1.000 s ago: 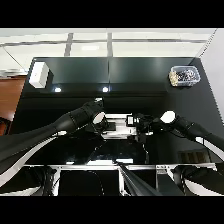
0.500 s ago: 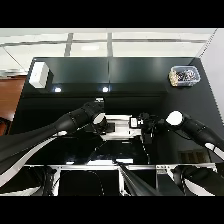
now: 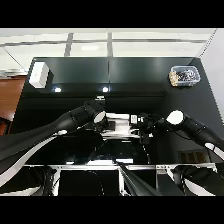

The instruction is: Fold the box and place the chain.

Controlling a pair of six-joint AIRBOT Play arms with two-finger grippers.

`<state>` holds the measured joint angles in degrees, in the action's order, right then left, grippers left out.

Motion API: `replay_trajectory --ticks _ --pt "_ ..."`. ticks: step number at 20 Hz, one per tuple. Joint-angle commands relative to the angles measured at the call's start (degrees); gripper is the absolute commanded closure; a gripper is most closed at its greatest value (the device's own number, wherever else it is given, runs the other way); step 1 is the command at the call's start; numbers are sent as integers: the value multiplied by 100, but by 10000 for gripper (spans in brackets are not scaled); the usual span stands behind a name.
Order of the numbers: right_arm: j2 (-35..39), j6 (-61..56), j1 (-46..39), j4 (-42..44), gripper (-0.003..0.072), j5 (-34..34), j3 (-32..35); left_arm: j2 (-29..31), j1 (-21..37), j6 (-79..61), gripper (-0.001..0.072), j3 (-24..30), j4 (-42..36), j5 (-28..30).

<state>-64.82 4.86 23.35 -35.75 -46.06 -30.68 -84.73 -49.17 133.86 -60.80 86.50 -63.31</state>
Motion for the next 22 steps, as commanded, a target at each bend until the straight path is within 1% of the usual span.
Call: replay_trajectory --ticks 1,2,3,4,8,9,10,11,12,13,14,15,16,17,19,21,22 --pt "-197 9 -2 551 510 192 0 -4 2 4 684 -20 -20 44" --pt "-236 9 -2 549 508 223 0 -4 2 4 684 -20 -22 44" --pt "-278 7 -2 551 454 221 0 -4 2 4 684 -20 -22 33" --pt "-310 4 -2 557 383 216 0 -4 2 4 684 -20 -20 24" --pt "-339 4 -2 597 371 216 0 -4 2 4 684 -20 -44 13" --pt "-339 7 -2 643 272 221 0 -4 2 4 684 -20 -44 11" --pt "-339 7 -2 680 276 216 0 -4 2 4 684 -20 -44 11" --pt "-339 4 -2 680 501 184 0 -4 2 4 684 -20 -44 11" --pt "-343 4 -2 680 478 168 0 -4 2 4 684 -20 -44 11" --pt "-343 -4 -2 719 305 170 0 -4 2 4 684 -20 -44 11" --pt "-343 -4 -2 717 296 170 0 -4 2 4 684 -20 -44 11" --pt "-343 -24 -2 702 437 153 0 -4 2 4 684 -20 -46 4" --pt "-337 -168 -7 693 599 107 0 -4 2 4 684 -20 -68 -26" --pt "-306 -634 -15 629 671 101 -2 -4 2 4 684 -20 -66 -55" --pt "-92 -2223 -140 337 671 52 -17 -4 2 4 684 -20 -66 -109" --pt "273 -3744 -634 -374 671 -544 -232 -15 2 4 684 -13 -63 -129" --pt "433 -4616 -1043 -791 671 -914 -404 -33 2 7 684 -7 -63 -127"
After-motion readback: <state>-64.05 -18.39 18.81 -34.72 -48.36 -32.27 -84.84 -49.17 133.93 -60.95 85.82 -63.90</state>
